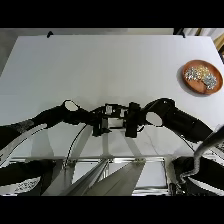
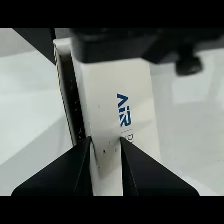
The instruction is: Fold the box and place the chain.
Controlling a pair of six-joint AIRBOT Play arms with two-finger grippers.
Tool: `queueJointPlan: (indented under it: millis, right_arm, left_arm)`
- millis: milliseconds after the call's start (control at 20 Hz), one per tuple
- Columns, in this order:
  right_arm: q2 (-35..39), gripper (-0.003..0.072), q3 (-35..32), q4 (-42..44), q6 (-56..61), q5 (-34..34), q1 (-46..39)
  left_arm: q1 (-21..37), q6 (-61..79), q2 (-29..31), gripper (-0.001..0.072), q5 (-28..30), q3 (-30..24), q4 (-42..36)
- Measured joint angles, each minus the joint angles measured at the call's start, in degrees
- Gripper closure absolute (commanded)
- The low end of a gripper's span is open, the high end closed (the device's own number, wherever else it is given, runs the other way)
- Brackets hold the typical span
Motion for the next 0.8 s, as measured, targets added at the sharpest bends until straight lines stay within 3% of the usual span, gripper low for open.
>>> queueJointPlan:
  millis: [100,250,800]
  right_arm:
    - [0.02,0.0483,-0.15,-0.11,0.09,0.37,0.63]
    - [0.31,0.0324,-0.26,0.13,0.13,1.27,1.16]
    - [7.34,0.0329,-0.37,0.81,0.15,2.32,1.27]
  left_arm:
    - [0.0,0.04,0.0,0.0455,0.0,0.0,0.02]
    - [0.0,0.0,0.0,0.0455,-0.02,0.0,0.02]
    - [0.0,-0.2,0.0,0.0455,-0.04,0.0,-0.11]
